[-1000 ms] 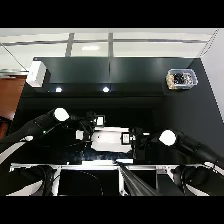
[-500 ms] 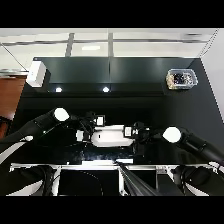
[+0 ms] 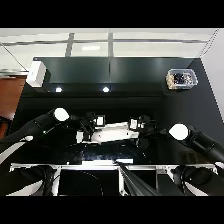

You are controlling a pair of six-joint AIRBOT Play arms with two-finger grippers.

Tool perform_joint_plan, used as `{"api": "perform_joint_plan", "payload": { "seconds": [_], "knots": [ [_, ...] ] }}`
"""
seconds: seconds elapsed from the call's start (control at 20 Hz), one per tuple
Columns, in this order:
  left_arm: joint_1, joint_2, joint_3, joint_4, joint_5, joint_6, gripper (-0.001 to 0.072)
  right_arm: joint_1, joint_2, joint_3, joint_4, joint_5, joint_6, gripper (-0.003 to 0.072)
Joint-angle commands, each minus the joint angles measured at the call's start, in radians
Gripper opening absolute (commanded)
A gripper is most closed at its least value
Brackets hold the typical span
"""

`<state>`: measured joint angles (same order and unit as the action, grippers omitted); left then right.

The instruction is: Fold the box and place the chain.

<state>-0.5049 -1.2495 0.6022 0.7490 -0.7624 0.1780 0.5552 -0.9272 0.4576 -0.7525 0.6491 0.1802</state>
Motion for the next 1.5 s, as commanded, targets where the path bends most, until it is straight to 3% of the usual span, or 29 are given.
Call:
{"api": "perform_joint_plan", "payload": {
  "seconds": [0.0, 0.4, 0.8, 1.1, 1.45],
  "knots": [
    [0.0, 0.0, 0.0, 0.0, -0.001, 0.001, 0.0029, -0.003, 0.003, 0.011, -0.004, -0.003, -0.005, 0.0684],
    [0.0, 0.0, 0.0, 0.0, -0.001, 0.001, 0.0029, -0.002, -0.019, 0.02, 0.045, 0.005, -0.011, 0.0684],
    [0.0, 0.0, 0.0, -0.002, 0.0, 0.001, 0.0029, 0.003, -0.17, 0.02, 0.28, 0.107, -0.359, 0.0684],
    [0.0, 0.0, 0.0, -0.002, 0.0, -0.01, 0.0029, 0.004, -0.261, 0.019, 0.254, 0.082, -0.401, 0.0684],
    [0.0, 0.0, 0.0, -0.002, 0.0, -0.01, 0.0029, -0.013, -0.266, 0.019, 0.231, 0.056, -0.389, 0.0684]
  ]
}}
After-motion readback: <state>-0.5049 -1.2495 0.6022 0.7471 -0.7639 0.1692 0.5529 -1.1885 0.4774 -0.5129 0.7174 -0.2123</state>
